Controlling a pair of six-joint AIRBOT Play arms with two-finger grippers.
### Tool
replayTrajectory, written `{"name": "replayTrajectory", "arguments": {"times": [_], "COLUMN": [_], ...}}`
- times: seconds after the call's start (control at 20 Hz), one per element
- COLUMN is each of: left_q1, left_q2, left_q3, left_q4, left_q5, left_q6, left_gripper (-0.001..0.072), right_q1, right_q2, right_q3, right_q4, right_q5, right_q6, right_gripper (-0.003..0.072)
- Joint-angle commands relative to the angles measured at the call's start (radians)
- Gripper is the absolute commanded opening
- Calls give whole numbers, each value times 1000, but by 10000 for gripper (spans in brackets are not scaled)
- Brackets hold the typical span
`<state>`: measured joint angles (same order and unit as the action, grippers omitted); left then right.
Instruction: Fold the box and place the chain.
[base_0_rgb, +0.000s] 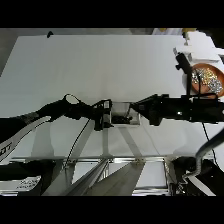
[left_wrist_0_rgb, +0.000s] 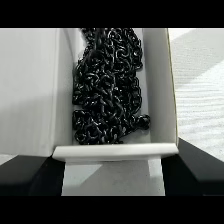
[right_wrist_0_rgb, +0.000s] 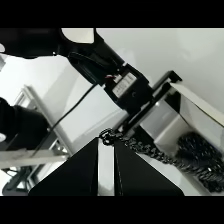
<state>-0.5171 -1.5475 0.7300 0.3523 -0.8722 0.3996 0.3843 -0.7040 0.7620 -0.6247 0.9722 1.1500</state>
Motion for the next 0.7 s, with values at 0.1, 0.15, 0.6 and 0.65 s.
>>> {"name": "replayTrajectory", "arguments": {"times": [0.1, 0.15, 0.6, 0.65], "left_q1": [0, 0, 0, 0], "left_q2": [0, 0, 0, 0], "left_q3": [0, 0, 0, 0], "left_q4": [0, 0, 0, 0], "left_q5": [0, 0, 0, 0], "left_q6": [0, 0, 0, 0], "left_gripper": [204, 204, 204, 204], "right_q1": [169, 176, 142, 122], "right_q2": [-106, -108, -98, -91], "right_q3": [-9, -9, -2, -2], "right_q4": [148, 185, 214, 211], "right_q5": [-222, -241, -276, -257], "right_q6": [-187, -210, -216, -216], "right_gripper": [11, 11, 11, 11]}}
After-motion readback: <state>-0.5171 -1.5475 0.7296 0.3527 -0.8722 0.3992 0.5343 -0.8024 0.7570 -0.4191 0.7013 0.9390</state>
